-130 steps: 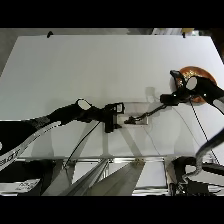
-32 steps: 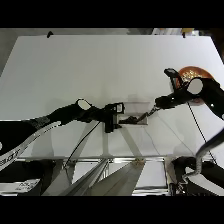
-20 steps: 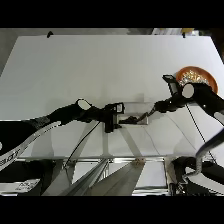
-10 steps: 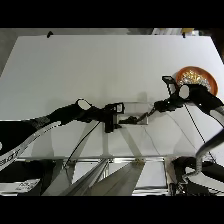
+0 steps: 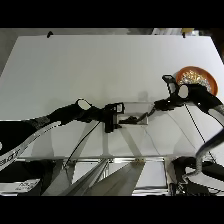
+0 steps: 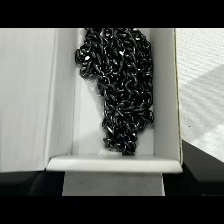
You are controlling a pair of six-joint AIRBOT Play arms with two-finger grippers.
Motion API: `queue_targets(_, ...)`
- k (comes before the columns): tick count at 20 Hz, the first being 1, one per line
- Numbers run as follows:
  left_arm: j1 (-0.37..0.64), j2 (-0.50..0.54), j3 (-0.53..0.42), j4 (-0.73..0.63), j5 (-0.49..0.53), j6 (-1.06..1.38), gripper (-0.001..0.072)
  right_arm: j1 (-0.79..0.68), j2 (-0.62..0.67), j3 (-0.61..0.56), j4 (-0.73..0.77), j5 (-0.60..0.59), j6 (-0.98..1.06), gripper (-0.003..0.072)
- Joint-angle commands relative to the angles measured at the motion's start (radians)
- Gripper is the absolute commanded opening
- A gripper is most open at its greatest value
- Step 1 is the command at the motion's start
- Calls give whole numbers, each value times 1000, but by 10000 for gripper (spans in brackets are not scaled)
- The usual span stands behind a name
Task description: Fold the box and place the chain.
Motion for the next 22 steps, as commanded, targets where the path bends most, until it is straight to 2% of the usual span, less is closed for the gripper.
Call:
queue_targets(1,0,0,0,0,0,0,277,1,-6,-1,9,28,-1,19)
queue_targets(4,0,0,0,0,0,0,277,6,49,-1,9,50,-5,19)
queue_targets(8,0,0,0,0,0,0,277,6,227,-1,79,114,-39,19)
queue_targets(12,0,0,0,0,0,0,277,6,418,-1,336,212,-179,19)
queue_targets(15,0,1,0,0,-2,0,277,6,512,-1,533,283,-258,19)
queue_targets(19,0,0,0,0,-8,0,277,6,557,-1,783,320,-351,19)
queue_targets(22,0,0,0,0,-16,0,277,29,557,-1,862,298,-399,19)
